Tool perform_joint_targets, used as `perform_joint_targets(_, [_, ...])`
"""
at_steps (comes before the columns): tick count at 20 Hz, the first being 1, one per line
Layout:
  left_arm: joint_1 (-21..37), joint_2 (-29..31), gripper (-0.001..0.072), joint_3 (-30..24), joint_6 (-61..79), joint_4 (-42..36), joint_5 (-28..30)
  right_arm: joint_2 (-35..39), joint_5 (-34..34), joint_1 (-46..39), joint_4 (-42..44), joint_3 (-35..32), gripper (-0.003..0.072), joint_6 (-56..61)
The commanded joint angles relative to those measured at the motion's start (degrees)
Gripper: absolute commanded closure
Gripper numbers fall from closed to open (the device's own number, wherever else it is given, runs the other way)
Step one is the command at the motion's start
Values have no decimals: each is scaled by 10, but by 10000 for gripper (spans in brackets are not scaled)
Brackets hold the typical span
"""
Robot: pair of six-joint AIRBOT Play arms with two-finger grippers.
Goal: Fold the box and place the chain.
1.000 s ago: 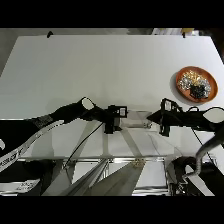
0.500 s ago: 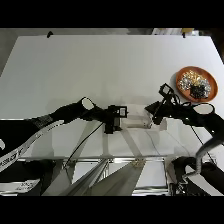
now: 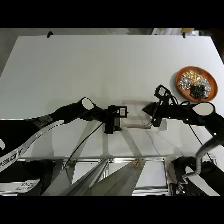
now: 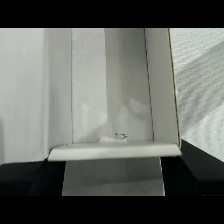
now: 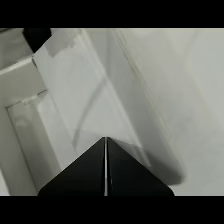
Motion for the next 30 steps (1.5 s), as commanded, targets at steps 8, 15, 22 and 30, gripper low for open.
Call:
perform_joint_targets(8, [1,0,319,0,0,0,0,78,135,2,-331,6,621,-30])
perform_joint_targets(15, [1,0,319,0,0,0,0,26,99,2,-259,-17,528,-133])
perform_joint_targets(22, [1,0,319,0,0,0,0,-9,51,2,-197,-18,531,-134])
perform_joint_targets(30, [1,0,319,0,0,0,0,-50,48,12,-93,-21,530,-162])
